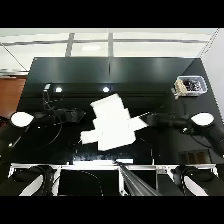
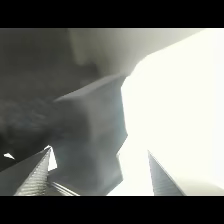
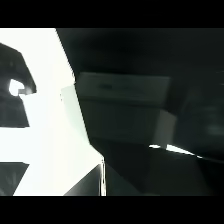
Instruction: Fold the box and place the chain.
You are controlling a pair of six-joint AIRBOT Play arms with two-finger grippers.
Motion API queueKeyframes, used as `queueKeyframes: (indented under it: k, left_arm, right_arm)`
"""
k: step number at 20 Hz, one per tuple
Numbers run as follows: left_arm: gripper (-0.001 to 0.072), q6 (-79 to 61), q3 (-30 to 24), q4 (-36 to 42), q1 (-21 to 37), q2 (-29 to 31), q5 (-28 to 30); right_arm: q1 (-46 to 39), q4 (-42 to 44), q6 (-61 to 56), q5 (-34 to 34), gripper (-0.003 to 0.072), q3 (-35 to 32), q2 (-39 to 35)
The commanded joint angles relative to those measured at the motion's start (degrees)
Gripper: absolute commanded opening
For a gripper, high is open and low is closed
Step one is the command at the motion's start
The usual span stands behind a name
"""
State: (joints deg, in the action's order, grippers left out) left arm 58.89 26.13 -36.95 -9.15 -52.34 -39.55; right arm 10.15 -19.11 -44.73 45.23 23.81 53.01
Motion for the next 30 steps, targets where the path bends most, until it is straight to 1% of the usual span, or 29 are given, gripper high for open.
queueKeyframes:
  k: [1,2,4,6,7,8,10,12,14,16,17,18,19,21,22,23,26,27,28,29,30]
  left_arm:
    - [0.0699,-6.1,0.9,13.55,-0.37,-10.95,-4.31]
    - [0.0699,-9.86,1.81,15.85,-0.37,-14.69,-8.09]
    - [0.0699,-16.96,4.09,18.78,-0.37,-21.57,-17.0]
    - [0.0699,-23.32,6.58,19.76,-0.13,-26.77,-25.79]
    - [0.0699,-25.73,7.45,19.63,0.22,-28.41,-28.74]
    - [0.0698,-28.59,7.98,19.54,0.81,-29.44,-31.08]
    - [0.0696,-32.76,8.33,18.53,2.71,-29.7,-33.59]
    - [0.0655,-34.07,8.66,16.17,4.81,-29.7,-34.21]
    - [0.0558,-35.91,9.16,14.71,5.53,-29.7,-34.47]
    - [0.0514,-38.38,10.32,10.6,4.68,-29.73,-35.56]
    - [0.0454,-38.38,11.04,7.72,4.09,-29.73,-35.39]
    - [0.0341,-38.4,11.58,5.9,3.61,-29.73,-34.95]
    - [0.0282,-38.77,12.02,4.94,3.54,-29.73,-34.49]
    - [0.0273,-40.87,12.63,5.01,3.56,-29.73,-33.75]
    - [0.018,-41.79,12.94,5.05,3.54,-29.73,-33.64]
    - [0.004,-43.21,13.25,5.42,3.54,-29.73,-33.77]
    - [0.003,-46.1,13.33,9.25,3.54,-29.73,-33.73]
    - [0.0029,-46.75,13.49,9.86,3.54,-29.73,-33.94]
    - [0.0028,-46.75,13.68,10.01,3.54,-29.7,-34.01]
    - [0.0027,-46.73,13.92,9.92,3.54,-29.59,-34.07]
    - [0.0025,-46.75,14.08,9.64,3.52,-29.07,-33.92]
  right_arm:
    - [13.11,2.97,0.17,-12.35,0.0012,-2.75,-2.08]
    - [14.51,3.3,0.15,-13.53,0.0012,-2.73,-2.08]
    - [14.88,4.24,0.17,-13.53,0.0012,-2.73,-2.08]
    - [14.82,4.28,0.17,-13.55,0.0012,-2.73,-2.08]
    - [14.82,4.28,0.15,-13.57,0.0012,-2.71,-2.08]
    - [14.82,4.31,0.15,-13.55,0.0012,-2.69,-2.08]
    - [14.82,4.28,0.15,-13.57,0.0012,-2.69,-2.08]
    - [14.82,4.28,0.17,-13.73,0.0013,-2.69,-2.08]
    - [14.82,4.28,0.17,-14.95,0.0012,-2.69,-2.08]
    - [14.82,4.28,0.13,-16.24,0.0012,-2.69,-2.08]
    - [14.82,4.28,0.13,-16.41,0.0012,-2.69,-2.08]
    - [14.82,4.28,0.13,-16.39,0.0012,-2.69,-2.08]
    - [14.82,4.26,0.13,-16.37,0.0012,-2.69,-2.08]
    - [14.82,4.26,0.15,-16.37,0.0012,-2.69,-2.08]
    - [14.82,4.24,0.13,-16.37,0.0013,-2.69,-2.08]
    - [14.82,4.24,0.13,-16.39,0.0012,-2.69,-2.08]
    - [14.82,3.89,0.0,-16.37,0.0017,-2.69,-2.08]
    - [14.69,3.89,-0.02,-16.35,0.0218,-2.67,-2.08]
    - [13.97,3.85,0.0,-15.76,0.0546,-2.6,-2.1]
    - [12.33,1.84,0.0,-13.75,0.0626,-1.95,-2.32]
    - [9.92,-2.64,0.0,-10.21,0.0626,-0.57,-2.71]
